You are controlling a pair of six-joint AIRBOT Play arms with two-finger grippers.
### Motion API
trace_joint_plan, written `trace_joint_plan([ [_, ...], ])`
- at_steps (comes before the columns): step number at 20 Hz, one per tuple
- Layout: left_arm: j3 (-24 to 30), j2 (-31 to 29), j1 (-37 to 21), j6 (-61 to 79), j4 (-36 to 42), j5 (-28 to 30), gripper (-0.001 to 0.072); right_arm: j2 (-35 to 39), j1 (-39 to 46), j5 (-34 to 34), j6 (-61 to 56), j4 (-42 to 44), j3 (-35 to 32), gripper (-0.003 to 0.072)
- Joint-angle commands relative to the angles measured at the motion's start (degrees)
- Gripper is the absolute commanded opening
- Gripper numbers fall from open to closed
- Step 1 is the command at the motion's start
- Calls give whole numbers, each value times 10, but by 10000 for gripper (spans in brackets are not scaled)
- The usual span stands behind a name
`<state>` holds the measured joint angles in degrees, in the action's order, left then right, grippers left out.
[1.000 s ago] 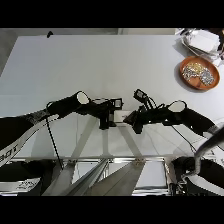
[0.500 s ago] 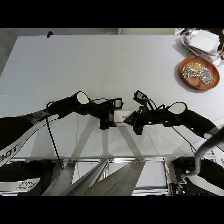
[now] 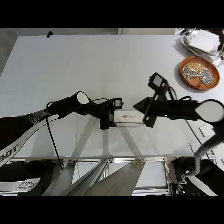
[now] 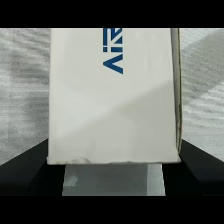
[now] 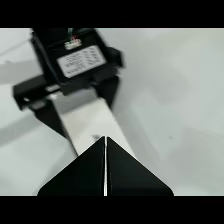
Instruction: Fold the box and place the chain.
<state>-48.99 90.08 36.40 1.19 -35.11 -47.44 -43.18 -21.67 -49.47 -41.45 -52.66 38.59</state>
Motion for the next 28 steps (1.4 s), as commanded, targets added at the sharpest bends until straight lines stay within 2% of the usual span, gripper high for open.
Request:
trace_joint_plan([
  [1,0,0,0,1,-1,1,325,90,0,-98,-292,-320,50,16],
  [3,0,0,0,1,-1,1,325,103,0,-264,-393,-420,52,16],
  [4,0,0,0,1,-1,1,325,99,0,-351,-416,-438,49,16],
  [5,0,0,0,1,-1,1,325,98,0,-401,-426,-441,40,16],
  [6,0,0,0,1,-1,1,325,98,0,-415,-441,-439,30,16],
  [12,0,0,0,1,-1,1,325,85,0,-323,-513,-361,-52,17],
  [17,0,-2,0,-46,-1,-18,322,60,0,-268,-518,-323,-60,18],
  [18,0,-6,0,-56,-1,-19,303,55,0,-257,-518,-321,-60,18],
  [19,0,-12,0,-74,-2,-21,169,51,0,-249,-526,-321,-60,18],
  [20,0,-21,-1,-97,-10,-21,-1,47,0,-242,-536,-321,-60,18],
  [24,0,-75,-17,-157,-53,-10,2,36,0,-238,-537,-321,-60,18],
  [28,0,-146,-75,-251,-129,-11,1,35,0,-232,-537,-321,-60,18],
])
